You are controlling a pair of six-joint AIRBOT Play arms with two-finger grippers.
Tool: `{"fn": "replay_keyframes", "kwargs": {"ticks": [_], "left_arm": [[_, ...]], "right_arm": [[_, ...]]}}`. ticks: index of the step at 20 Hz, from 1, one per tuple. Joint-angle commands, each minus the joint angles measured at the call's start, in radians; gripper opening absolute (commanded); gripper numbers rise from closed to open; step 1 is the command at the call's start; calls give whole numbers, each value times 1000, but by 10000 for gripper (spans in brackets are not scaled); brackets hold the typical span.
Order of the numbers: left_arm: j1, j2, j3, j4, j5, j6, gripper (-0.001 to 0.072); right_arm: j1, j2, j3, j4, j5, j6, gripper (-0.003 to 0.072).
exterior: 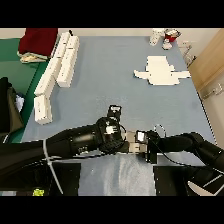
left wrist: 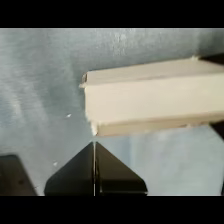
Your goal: Fold the box.
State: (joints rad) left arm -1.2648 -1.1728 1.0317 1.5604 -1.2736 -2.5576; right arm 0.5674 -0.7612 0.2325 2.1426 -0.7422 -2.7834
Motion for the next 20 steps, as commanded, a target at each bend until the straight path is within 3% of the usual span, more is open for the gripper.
{"fn": "replay_keyframes", "kwargs": {"ticks": [1, 4, 6, 9, 12, 15, 16, 17, 18, 20], "left_arm": [[-6, 69, 2, 17, -103, 95, 14], [-6, 60, 1, 73, -52, 166, 14], [-18, 56, 1, 72, 8, 379, 14], [-36, 79, -19, 16, 19, 580, 13], [20, 211, -153, -79, 121, 806, 12], [198, 344, -304, -317, 172, 1320, 16], [278, 372, -346, -399, 176, 1504, 185], [352, 388, -381, -455, 195, 1665, 637], [423, 393, -411, -504, 222, 1792, 692], [540, 393, -470, -550, 287, 1994, 691]], "right_arm": [[0, 1, 1, 0, 0, 0, 528], [0, 1, 1, 0, 0, 0, 528], [0, 1, 1, 0, 0, 0, 528], [0, 1, 1, 0, 0, 0, 528], [0, 1, 1, 0, 0, 0, 529], [0, 1, 1, 0, 0, 0, 528], [0, 1, 1, 0, 0, 0, 528], [0, 1, 1, 0, 0, 0, 529], [0, 1, 1, 0, 0, 0, 528], [0, 1, 1, 0, 0, 0, 528]]}}
